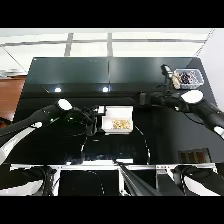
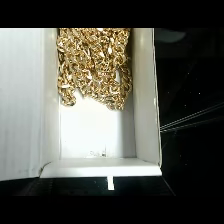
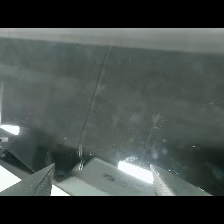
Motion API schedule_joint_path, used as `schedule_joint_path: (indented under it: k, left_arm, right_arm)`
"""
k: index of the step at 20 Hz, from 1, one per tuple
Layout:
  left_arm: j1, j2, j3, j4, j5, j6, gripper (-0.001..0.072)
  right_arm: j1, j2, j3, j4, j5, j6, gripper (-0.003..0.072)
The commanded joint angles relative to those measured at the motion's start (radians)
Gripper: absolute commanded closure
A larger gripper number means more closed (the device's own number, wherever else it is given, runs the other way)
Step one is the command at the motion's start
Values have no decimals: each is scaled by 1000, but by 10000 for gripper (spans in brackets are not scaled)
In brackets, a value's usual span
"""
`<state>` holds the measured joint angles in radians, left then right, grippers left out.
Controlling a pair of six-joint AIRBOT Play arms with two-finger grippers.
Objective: Fold the box and place the chain.
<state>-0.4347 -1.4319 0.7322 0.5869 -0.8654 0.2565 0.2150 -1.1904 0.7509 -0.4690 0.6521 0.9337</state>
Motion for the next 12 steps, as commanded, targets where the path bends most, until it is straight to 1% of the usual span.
schedule_joint_path:
  k: [1, 2, 3, 5, 6, 8, 10, 11, 12]
  left_arm:
    - [0, -1, 1, 0, -3, 0, 303]
    - [0, -1, 1, 0, -3, 0, 304]
    - [0, -1, 1, 0, -3, 0, 304]
    - [0, -1, 1, 0, -3, 1, 304]
    - [0, -1, 1, 0, -3, 0, 304]
    - [0, -1, 1, 0, -4, 0, 303]
    - [0, -1, 1, 0, -4, 1, 304]
    - [0, -1, 1, 0, -4, 1, 304]
    - [0, -1, 1, 0, -4, 0, 303]
  right_arm:
    - [47, -95, 28, 48, 4, -47, -10]
    - [54, -95, 29, 48, 41, -55, -10]
    - [56, -95, 36, 46, 108, -63, -10]
    - [56, -95, 57, 16, 216, -176, -10]
    - [56, -94, 69, -14, 247, -245, -10]
    - [56, -94, 78, -59, 263, -404, -10]
    - [64, -94, 79, -71, 274, -642, -10]
    - [63, -94, 79, -71, 274, -704, -10]
    - [63, -94, 79, -75, 277, -715, -10]
